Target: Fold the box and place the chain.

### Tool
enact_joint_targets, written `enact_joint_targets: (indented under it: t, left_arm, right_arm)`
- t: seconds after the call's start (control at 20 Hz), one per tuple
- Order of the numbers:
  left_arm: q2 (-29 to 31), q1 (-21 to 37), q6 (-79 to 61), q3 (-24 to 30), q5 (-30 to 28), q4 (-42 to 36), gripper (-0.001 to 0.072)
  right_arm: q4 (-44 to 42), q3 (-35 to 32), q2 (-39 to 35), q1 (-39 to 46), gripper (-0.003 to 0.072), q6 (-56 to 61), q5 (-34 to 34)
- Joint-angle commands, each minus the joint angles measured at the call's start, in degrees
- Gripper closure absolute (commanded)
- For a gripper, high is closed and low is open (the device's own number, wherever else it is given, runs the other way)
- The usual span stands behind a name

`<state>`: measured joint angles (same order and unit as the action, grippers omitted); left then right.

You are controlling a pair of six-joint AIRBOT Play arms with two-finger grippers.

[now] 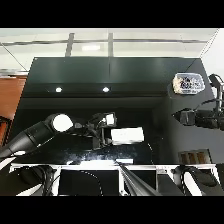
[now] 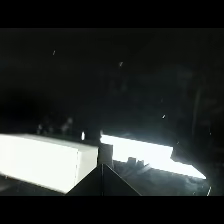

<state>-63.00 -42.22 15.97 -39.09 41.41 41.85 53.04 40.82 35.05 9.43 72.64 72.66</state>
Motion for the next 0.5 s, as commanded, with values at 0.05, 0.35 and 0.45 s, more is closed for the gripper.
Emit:
enact_joint_targets:
  t: [0.05, 0.35, 0.45]
  left_arm:
    - [-8.5, -4.7, 1.8, -8.0, -2.5, -2.4, -0.0007]
    - [-18.4, -5.7, 13.2, -17.2, -0.9, 1.3, -0.0007]
    - [-18.4, -5.7, 13.2, -17.2, 1.6, 1.6, -0.0007]
  right_arm:
    - [0.6, 0.0, -0.4, 0.3, 0.068, 1.4, -2.2]
    - [0.6, 0.0, -0.4, 0.3, 0.068, 1.3, -2.0]
    - [0.8, 0.0, -0.4, 0.3, 0.0681, 1.3, -2.1]
